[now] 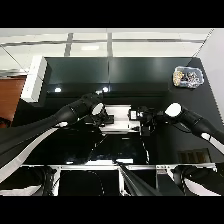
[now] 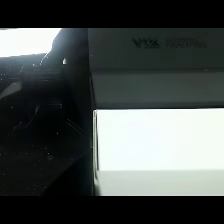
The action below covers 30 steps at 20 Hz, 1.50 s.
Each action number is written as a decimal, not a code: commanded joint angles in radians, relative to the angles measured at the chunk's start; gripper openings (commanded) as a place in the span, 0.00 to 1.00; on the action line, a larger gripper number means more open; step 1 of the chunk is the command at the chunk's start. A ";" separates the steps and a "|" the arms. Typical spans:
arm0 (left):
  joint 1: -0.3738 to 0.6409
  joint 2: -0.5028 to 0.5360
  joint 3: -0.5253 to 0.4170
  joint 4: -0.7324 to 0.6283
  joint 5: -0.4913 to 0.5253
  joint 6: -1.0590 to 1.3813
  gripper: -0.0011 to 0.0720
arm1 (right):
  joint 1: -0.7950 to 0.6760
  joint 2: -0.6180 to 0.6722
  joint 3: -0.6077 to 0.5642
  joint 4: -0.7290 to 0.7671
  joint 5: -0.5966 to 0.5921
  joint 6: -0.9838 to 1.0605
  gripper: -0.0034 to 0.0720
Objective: Fold the box and place the chain.
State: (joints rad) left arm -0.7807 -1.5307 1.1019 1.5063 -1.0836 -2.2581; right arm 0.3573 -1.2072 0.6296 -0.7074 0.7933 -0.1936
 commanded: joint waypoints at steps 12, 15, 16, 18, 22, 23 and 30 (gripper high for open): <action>0.000 0.001 0.000 -0.008 -0.002 -0.001 0.05 | 0.062 -0.053 0.001 0.196 -0.035 0.037 0.30; 0.000 0.001 0.000 -0.008 -0.002 -0.001 0.05 | 0.062 -0.066 0.000 0.201 -0.054 0.037 0.30; 0.000 0.001 0.000 -0.008 -0.002 -0.001 0.05 | 0.063 -0.070 0.000 0.202 -0.055 0.037 0.30; 0.000 0.001 0.000 -0.008 -0.002 -0.001 0.05 | 0.063 -0.077 0.000 0.202 -0.056 0.037 0.29; 0.000 0.001 0.000 -0.008 -0.002 -0.001 0.05 | 0.063 -0.078 0.000 0.202 -0.055 0.048 0.29; 0.000 0.001 0.000 -0.008 -0.002 -0.001 0.05 | 0.063 -0.078 0.000 0.202 -0.054 0.048 0.29; 0.000 0.001 0.000 -0.008 -0.002 -0.001 0.05 | 0.063 -0.078 0.000 0.209 -0.045 0.065 0.40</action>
State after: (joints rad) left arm -0.7807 -1.5307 1.1019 1.4986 -1.0851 -2.2589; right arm 0.4194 -1.2850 0.6296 -0.5037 0.7422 -0.1371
